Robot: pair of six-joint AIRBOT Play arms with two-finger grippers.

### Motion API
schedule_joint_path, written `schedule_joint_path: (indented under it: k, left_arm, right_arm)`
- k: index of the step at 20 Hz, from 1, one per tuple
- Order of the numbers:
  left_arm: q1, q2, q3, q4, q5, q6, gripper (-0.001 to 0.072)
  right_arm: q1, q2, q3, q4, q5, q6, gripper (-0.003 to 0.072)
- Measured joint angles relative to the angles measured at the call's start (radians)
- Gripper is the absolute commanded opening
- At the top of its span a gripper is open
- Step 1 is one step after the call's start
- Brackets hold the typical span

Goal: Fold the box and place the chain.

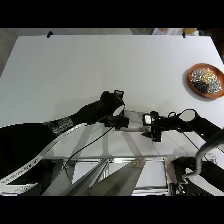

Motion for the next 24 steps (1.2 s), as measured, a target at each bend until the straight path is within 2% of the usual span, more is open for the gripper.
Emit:
schedule_joint_path:
  k: [9,17,18,19,22,24]
  left_arm:
    - [0.056,0.155,0.000,-0.074,-0.010,0.306,0.0294]
    - [0.163,0.392,-0.031,-0.117,-0.162,0.594,0.0297]
    - [0.184,0.428,-0.051,-0.120,-0.162,0.631,0.0380]
    - [0.205,0.458,-0.077,-0.123,-0.156,0.669,0.0504]
    - [0.286,0.525,-0.190,-0.158,-0.082,0.878,0.0600]
    - [0.336,0.538,-0.285,-0.211,-0.012,1.125,0.0598]
  right_arm:
    - [0.000,0.000,0.000,0.003,0.003,0.003,0.0435]
    - [0.000,0.000,0.000,0.003,0.005,0.003,0.0435]
    - [0.000,0.000,0.000,0.003,0.005,0.003,0.0435]
    - [0.000,0.000,0.000,0.003,0.005,0.003,0.0435]
    - [0.000,0.000,0.000,0.003,0.005,0.003,0.0435]
    - [0.000,0.000,0.000,0.003,0.005,0.003,0.0435]
